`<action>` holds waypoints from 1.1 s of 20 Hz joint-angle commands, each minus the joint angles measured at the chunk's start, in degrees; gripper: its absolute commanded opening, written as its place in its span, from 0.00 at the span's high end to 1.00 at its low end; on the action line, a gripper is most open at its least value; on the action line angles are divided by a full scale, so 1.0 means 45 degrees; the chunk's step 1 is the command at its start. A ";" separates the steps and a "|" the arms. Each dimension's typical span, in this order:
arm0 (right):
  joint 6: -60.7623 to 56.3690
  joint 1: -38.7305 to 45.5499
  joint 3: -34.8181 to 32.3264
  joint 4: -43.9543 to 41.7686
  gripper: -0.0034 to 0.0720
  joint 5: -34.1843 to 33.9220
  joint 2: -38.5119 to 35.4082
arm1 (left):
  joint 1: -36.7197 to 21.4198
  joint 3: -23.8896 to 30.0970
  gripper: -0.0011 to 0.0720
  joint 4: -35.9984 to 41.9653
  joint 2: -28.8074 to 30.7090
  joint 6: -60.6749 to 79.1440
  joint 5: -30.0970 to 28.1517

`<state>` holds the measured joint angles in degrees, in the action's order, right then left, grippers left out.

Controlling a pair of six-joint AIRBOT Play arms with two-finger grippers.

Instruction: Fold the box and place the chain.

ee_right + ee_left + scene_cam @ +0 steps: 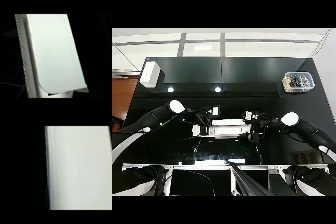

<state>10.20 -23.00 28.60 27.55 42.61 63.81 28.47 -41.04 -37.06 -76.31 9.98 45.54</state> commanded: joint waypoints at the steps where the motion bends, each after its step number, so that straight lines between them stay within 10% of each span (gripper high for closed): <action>1: 0.1991 0.0151 0.0005 -0.0792 0.12 0.0457 0.1020 | 0.0005 -0.0015 0.95 0.0000 0.0005 0.0015 -0.0019; 22: 0.0403 -0.0073 0.0044 0.0981 0.12 -0.0622 0.1409 | 0.0000 -0.0015 0.95 0.0000 0.0005 0.0015 -0.0063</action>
<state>12.38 -23.27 28.77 31.59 40.23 70.11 28.47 -41.04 -37.04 -76.31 9.98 45.34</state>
